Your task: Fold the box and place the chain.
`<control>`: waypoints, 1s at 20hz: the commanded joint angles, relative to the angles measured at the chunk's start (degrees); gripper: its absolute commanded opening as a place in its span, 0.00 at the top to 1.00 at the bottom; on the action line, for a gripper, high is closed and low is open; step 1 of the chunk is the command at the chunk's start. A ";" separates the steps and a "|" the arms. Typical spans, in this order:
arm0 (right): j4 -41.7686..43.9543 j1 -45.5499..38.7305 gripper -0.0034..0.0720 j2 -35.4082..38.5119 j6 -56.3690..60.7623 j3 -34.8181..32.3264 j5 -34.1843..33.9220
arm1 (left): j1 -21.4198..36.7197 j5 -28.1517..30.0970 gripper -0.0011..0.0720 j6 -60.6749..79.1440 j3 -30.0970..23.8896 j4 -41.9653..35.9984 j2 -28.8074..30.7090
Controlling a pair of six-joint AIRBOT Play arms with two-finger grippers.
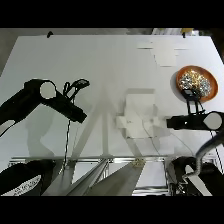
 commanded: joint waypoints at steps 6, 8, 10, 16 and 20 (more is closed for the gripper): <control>2.89 11.32 0.93 3.54 4.20 -3.89 -4.87 | 0.04 10.21 0.57 18.34 0.00 -16.20 -1.38; 2.89 11.32 0.93 3.54 4.17 -3.89 -4.90 | 0.35 10.95 0.48 30.40 0.00 -30.99 -4.22; 2.93 11.32 0.93 3.54 4.20 -3.89 -4.87 | 0.42 10.32 0.42 40.22 0.02 -44.48 -8.26; 2.93 11.32 0.93 3.54 4.17 -3.89 -4.85 | 0.37 8.66 0.26 49.11 0.83 -58.82 -21.35; 2.95 11.32 0.93 3.54 4.20 -3.87 -4.85 | 0.31 7.34 0.26 49.09 1.86 -57.81 -26.27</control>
